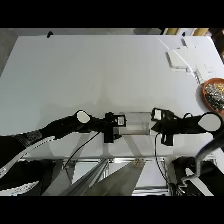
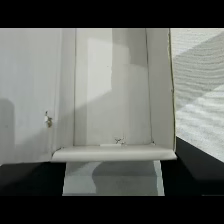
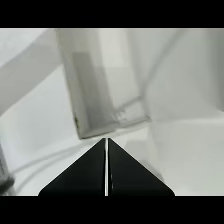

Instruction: Fold the box and place the chain.

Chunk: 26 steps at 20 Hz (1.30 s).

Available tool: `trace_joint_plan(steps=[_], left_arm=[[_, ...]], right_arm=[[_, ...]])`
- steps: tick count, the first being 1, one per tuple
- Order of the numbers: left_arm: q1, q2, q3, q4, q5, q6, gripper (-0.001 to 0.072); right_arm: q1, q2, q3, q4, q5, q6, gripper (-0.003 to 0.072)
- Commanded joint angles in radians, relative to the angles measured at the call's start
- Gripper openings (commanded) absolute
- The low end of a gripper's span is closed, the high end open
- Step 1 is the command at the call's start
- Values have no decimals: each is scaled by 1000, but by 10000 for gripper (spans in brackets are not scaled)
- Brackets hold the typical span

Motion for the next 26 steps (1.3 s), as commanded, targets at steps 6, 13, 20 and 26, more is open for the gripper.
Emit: trace_joint_plan(steps=[6, 13, 20, 26], left_arm=[[0, 0, 0, 2, 0, 2, 332], [0, 0, 0, 2, -1, 2, 332], [0, 0, 0, 1, -1, 2, 332], [0, 0, 0, 2, -3, 2, 332]], right_arm=[[-281, -11, 183, -145, 95, 726, 19], [-365, -153, 129, -169, 59, 760, 18], [-365, -214, -54, -74, -49, 737, 18], [-317, -214, -85, 55, -50, 680, 17]])
